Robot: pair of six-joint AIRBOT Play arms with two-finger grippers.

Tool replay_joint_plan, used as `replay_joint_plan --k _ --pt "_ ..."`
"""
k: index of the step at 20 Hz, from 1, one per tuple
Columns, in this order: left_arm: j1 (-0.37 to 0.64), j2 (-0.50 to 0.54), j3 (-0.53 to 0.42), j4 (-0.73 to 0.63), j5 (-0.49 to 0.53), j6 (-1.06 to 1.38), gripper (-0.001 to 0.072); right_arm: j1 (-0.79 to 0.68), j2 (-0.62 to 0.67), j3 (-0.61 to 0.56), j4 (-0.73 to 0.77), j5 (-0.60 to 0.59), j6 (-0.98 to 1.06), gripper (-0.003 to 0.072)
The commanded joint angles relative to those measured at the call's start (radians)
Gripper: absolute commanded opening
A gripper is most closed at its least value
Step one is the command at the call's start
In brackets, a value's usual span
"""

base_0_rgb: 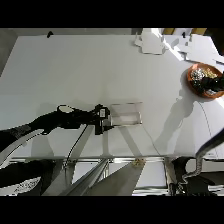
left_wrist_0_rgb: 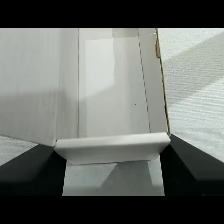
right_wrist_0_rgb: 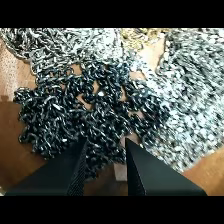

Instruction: Fold the box and place the chain.

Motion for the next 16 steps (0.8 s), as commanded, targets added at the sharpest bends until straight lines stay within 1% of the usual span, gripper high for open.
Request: replay_joint_plan --k 1,3,6,8,10,11,12,16 --pt "-0.001 0.000 0.000 0.000 0.000 0.000 0.0029 -0.001 -0.018 0.001 0.072 -0.040 -0.058 0.0236" --pt "-0.001 0.000 0.000 0.000 0.000 0.000 0.0029 -0.001 -0.023 0.001 0.093 -0.065 -0.077 0.0215" --pt "-0.001 0.000 0.000 0.000 0.000 0.000 0.0029 -0.001 -0.049 0.001 0.122 -0.063 -0.077 0.0215" --pt "-0.001 0.000 0.000 0.000 0.000 0.000 0.0029 -0.001 -0.068 0.001 0.124 -0.056 -0.077 0.0156" --pt "-0.001 0.000 0.000 0.000 0.000 0.000 0.0029 -0.001 -0.068 0.002 0.124 -0.060 -0.076 0.0154" --pt "-0.001 0.000 0.000 0.000 0.000 0.000 0.0029 -0.001 -0.067 0.002 0.124 -0.056 -0.076 0.0098" --pt "-0.001 0.000 0.000 0.000 0.000 0.000 0.0029 -0.001 -0.064 0.002 0.124 -0.051 -0.076 0.0018" --pt "-0.001 0.000 0.000 0.000 0.000 0.000 0.0029 -0.001 -0.006 0.002 0.124 -0.017 -0.076 0.0018"
